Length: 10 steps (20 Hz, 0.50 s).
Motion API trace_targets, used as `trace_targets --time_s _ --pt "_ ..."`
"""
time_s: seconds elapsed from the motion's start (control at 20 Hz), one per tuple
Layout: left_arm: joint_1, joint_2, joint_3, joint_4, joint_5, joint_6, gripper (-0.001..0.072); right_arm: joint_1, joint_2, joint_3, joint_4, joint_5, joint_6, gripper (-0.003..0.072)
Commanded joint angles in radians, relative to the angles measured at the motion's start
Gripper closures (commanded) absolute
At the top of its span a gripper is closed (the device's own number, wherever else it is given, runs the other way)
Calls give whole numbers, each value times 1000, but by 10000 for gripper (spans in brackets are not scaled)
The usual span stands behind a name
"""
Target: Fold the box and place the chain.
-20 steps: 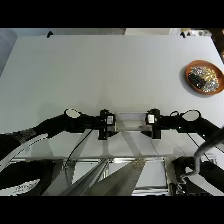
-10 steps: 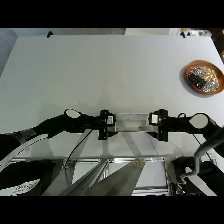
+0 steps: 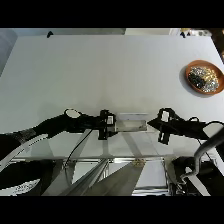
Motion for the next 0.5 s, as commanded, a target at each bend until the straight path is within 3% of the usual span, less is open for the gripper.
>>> trace_targets --time_s 0.0,0.1,0.25,0.45 --pt "1 0 0 0 0 1 575 1 -19 0 192 -61 -29 669" --pt "1 0 0 0 0 1 575 1 -92 0 285 -168 -29 671" --pt "1 0 0 0 0 1 575 1 -261 0 415 -214 -101 669" --pt "1 0 0 0 0 1 575 0 -428 1 444 -349 -31 669"
